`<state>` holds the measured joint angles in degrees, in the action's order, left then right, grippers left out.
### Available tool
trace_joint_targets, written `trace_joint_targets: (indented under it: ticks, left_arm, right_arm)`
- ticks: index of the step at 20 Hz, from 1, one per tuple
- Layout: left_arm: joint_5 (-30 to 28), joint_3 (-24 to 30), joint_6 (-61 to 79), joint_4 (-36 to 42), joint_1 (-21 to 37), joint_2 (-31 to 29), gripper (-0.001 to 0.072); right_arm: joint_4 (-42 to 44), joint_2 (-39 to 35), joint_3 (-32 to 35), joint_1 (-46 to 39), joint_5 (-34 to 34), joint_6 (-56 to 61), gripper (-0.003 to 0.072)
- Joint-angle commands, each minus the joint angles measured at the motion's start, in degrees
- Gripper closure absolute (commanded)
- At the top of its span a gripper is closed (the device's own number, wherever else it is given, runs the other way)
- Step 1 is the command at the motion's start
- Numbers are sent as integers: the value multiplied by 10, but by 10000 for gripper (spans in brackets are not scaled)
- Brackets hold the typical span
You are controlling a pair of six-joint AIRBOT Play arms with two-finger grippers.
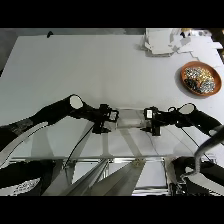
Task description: Fold the box and place the chain.
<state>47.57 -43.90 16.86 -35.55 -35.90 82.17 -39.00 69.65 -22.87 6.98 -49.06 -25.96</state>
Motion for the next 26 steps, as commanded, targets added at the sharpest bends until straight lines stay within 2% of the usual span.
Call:
trace_joint_targets:
  ticks: [1, 8, 26]
  left_arm:
    - [-17, 3, 56, 78, 3, 25, 6]
    - [-19, 3, -34, 93, 14, 42, 3]
    - [-11, 3, 16, 128, -7, 56, 3]
  right_arm:
    - [0, 0, 0, 0, 0, 0, 216]
    - [0, 0, 0, 0, 0, 0, 216]
    - [0, 0, 0, 0, 0, 0, 216]
